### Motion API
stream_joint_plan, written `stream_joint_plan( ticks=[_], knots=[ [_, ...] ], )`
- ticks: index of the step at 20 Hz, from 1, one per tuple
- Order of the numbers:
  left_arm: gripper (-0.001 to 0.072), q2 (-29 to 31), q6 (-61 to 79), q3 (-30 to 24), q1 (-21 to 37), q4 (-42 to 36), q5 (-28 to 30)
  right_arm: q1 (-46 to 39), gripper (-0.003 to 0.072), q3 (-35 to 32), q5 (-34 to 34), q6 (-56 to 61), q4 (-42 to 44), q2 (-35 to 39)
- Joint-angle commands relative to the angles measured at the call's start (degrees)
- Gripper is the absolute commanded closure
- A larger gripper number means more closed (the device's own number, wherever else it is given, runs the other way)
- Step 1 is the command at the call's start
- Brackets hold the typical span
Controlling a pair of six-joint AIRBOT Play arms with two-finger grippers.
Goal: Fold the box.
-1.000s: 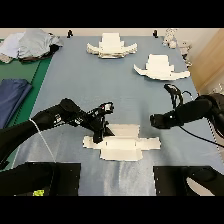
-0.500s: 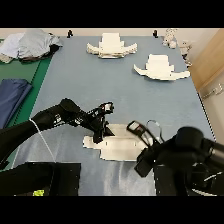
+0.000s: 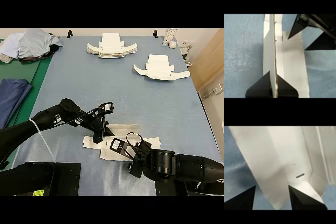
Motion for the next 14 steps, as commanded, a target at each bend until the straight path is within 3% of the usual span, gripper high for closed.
stream_joint_plan(
  ticks=[1, 7, 9, 14],
  knots=[
    [0.0695, -0.04, 0.0, -0.04, -0.04, 0.02, 0.0, 0.57, 0.0069, 0.39, -0.5, 7.58, -9.22, -1.31],
    [0.0695, -0.04, 0.0, -0.04, -0.04, 0.02, 0.0, 0.55, 0.0069, 4.59, -6.78, 15.43, -9.11, -0.52],
    [0.0695, -0.04, 0.0, -0.04, -0.04, 0.02, 0.0, 0.55, -0.0026, 4.94, -7.67, 19.82, -9.66, 0.48],
    [0.0695, -0.02, 0.0, -0.04, -0.07, 0.02, 0.0, 0.55, -0.0028, 4.96, -9.11, 20.72, -9.79, 0.96]
  ],
)
